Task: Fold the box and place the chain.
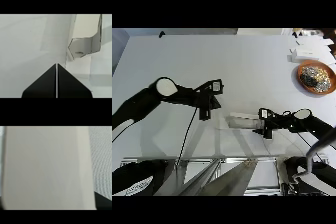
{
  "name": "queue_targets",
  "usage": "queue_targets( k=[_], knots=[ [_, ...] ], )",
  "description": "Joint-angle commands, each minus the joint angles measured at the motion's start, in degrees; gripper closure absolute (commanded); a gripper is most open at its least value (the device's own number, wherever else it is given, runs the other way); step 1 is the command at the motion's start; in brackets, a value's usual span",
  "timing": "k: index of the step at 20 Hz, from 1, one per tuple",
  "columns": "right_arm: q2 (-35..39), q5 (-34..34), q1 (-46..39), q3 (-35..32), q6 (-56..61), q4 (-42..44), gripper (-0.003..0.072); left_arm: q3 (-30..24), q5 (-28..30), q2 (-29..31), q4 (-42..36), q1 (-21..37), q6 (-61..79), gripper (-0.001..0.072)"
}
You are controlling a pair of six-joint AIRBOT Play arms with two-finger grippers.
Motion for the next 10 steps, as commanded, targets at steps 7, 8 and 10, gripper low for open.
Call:
queue_targets(
  k=[7,8,10],
  knots=[
    [0.0,0.0,0.0,0.0,0.0,0.0,0.0276,-1.9,-3.7,4.2,0.7,-3.3,-1.2,0.0709],
    [0.0,0.0,0.0,0.0,0.0,0.0,0.0276,-2.3,-3.2,4.2,0.7,-4.6,-1.3,0.0709],
    [0.0,0.0,0.0,0.0,0.0,0.0,0.0276,-3.1,-2.0,4.2,0.8,-7.4,-1.0,0.0709]
  ],
)
